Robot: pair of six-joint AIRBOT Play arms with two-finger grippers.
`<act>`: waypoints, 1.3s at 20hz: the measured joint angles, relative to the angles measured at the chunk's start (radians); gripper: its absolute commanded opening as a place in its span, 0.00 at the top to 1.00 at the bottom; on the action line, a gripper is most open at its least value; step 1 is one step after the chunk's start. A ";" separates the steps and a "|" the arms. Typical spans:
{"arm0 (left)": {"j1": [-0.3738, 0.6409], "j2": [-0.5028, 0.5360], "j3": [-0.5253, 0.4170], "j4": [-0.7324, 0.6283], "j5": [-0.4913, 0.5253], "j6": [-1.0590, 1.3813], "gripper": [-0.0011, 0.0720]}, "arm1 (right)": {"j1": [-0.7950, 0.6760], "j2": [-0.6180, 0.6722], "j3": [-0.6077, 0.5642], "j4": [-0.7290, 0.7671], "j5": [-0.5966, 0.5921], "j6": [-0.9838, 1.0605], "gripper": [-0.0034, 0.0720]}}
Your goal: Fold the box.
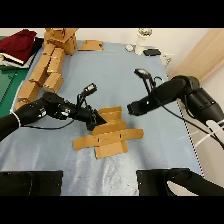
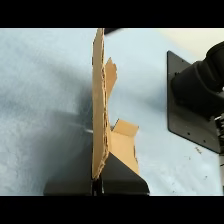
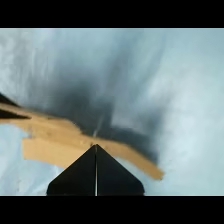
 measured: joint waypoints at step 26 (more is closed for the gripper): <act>-0.148 0.067 -0.206 -0.164 0.191 0.452 0.97 | 0.137 0.158 -0.459 -0.179 0.204 0.425 0.95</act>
